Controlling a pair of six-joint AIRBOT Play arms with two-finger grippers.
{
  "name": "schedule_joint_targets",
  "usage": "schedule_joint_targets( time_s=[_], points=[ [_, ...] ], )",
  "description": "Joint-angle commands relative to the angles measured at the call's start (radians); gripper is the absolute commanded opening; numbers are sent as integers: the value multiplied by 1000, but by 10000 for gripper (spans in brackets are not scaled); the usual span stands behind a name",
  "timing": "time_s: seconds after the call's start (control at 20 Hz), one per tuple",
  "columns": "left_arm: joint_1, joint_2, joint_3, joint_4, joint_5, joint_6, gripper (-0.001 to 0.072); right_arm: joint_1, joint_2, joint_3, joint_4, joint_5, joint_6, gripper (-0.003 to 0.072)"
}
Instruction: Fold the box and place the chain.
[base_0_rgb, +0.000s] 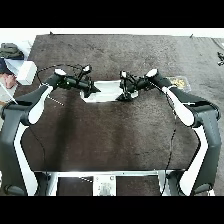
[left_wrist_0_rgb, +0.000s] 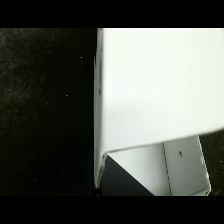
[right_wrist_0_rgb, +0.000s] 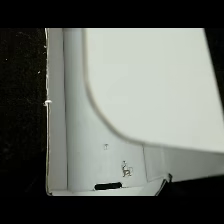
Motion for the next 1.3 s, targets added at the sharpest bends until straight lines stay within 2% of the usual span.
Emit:
schedule_joint_targets(
  time_s=[0.0, 1.15, 1.2, 1.25],
  points=[
    [-1, 0, 0, 0, 0, 0, 12, 4, -1, 1, 1, 4, -5, 554],
    [-1, 0, 0, 0, 0, 0, 12, 9, -21, 1, -25, 3, -15, 553],
    [-1, 0, 0, 0, 0, 0, 12, 9, -21, 1, -24, 3, -16, 541],
    [-1, 0, 0, 0, 0, 0, 12, 9, -21, 1, -26, 3, -16, 483]
  ],
)
